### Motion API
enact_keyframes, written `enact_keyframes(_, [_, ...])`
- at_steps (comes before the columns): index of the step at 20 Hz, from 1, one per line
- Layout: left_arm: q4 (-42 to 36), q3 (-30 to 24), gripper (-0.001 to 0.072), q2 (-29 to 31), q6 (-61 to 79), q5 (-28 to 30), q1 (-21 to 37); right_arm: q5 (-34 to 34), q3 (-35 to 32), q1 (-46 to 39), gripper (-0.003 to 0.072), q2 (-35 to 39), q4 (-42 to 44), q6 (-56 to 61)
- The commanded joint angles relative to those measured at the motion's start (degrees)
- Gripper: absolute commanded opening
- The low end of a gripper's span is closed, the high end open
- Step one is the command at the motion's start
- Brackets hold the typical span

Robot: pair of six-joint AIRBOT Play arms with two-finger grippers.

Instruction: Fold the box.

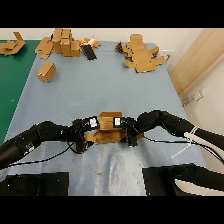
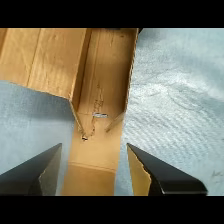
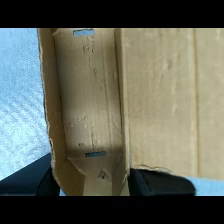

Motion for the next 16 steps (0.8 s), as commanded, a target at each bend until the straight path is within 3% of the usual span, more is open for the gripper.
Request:
enact_keyframes(1, [0.26,2.16,0.0605,-3.69,1.77,0.87,-0.15,-0.04,0.02,-0.02,0.0518,-0.02,0.02,0.02])
enact_keyframes(6, [0.13,3.63,0.0577,-5.31,1.68,-1.73,-0.66,-0.04,0.02,-0.02,0.0518,-0.02,0.02,0.0])
enact_keyframes(15, [0.09,3.65,0.0575,-7.43,1.09,1.84,-4.07,-0.02,0.02,-0.02,0.0519,-0.02,0.02,0.02])
enact_keyframes(16, [0.11,3.67,0.045,-7.48,1.09,1.86,-4.07,-0.02,0.02,-0.02,0.0518,-0.02,0.0,0.0])
